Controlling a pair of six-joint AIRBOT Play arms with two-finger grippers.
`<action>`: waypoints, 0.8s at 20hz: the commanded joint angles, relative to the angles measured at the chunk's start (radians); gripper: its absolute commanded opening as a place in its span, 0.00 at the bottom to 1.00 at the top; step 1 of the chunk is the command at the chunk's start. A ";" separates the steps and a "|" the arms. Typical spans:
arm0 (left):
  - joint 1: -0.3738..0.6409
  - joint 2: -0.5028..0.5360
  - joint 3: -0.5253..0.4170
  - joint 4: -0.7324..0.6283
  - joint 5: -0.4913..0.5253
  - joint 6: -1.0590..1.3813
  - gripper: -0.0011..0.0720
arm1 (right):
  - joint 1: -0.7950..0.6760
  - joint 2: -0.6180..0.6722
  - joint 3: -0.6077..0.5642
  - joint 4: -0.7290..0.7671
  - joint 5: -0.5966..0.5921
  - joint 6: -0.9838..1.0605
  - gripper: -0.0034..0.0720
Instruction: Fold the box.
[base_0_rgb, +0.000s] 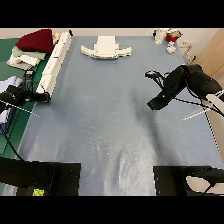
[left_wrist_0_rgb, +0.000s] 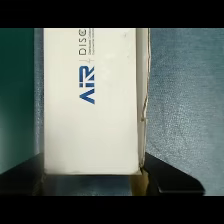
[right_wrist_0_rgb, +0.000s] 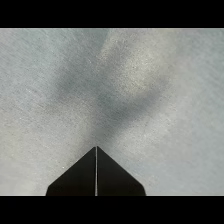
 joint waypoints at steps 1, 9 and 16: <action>0.000 0.004 0.000 0.001 -0.012 -0.003 0.97 | 0.000 0.000 0.001 0.000 0.000 0.000 0.05; 0.002 0.177 0.001 0.037 -0.110 -0.015 0.98 | 0.000 0.000 0.001 0.000 0.000 0.000 0.05; -0.022 0.467 0.001 0.038 -0.349 -0.122 0.98 | 0.000 0.000 0.001 0.000 0.000 0.000 0.05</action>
